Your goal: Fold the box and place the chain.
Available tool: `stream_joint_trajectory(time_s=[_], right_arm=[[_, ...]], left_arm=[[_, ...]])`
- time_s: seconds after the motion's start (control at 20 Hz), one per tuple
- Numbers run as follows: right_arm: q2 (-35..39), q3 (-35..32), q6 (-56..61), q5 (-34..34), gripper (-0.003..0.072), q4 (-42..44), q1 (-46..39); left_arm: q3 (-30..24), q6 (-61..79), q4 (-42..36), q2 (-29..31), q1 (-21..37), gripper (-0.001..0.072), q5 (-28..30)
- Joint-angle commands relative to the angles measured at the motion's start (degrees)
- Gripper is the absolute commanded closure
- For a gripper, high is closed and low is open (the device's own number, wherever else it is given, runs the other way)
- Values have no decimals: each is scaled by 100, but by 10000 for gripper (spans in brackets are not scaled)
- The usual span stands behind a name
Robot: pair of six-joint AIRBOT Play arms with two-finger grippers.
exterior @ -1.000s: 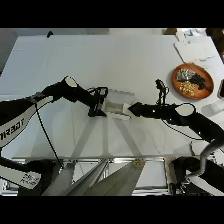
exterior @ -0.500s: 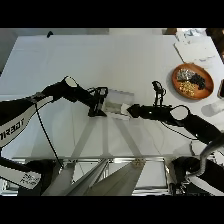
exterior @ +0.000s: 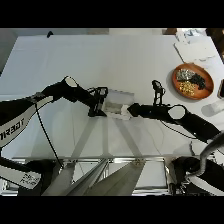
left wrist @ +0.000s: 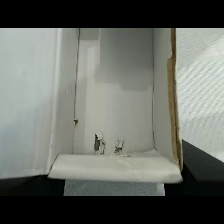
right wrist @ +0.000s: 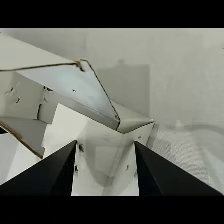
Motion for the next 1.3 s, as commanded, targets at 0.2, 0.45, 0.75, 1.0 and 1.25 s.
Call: stream_joint_trajectory(time_s=[0.2, 0.45, 0.75, 1.0, 1.25], right_arm=[[-42, 129, 20, -164, 282, -31, 129], [-42, 129, 20, -136, 282, -166, 155], [-44, 129, 1023, -201, 284, -1331, 365], [-44, 129, 2031, -251, 285, -2243, 365], [-44, 151, 2116, -245, 285, -2275, 367]], left_arm=[[4, 2, 2, 2, 0, 617, 2], [4, 2, 2, 2, 0, 617, 0], [4, 2, 0, 2, 0, 617, 0], [4, 2, 2, 2, 0, 617, 0], [4, 2, 0, 2, 0, 617, 0]])
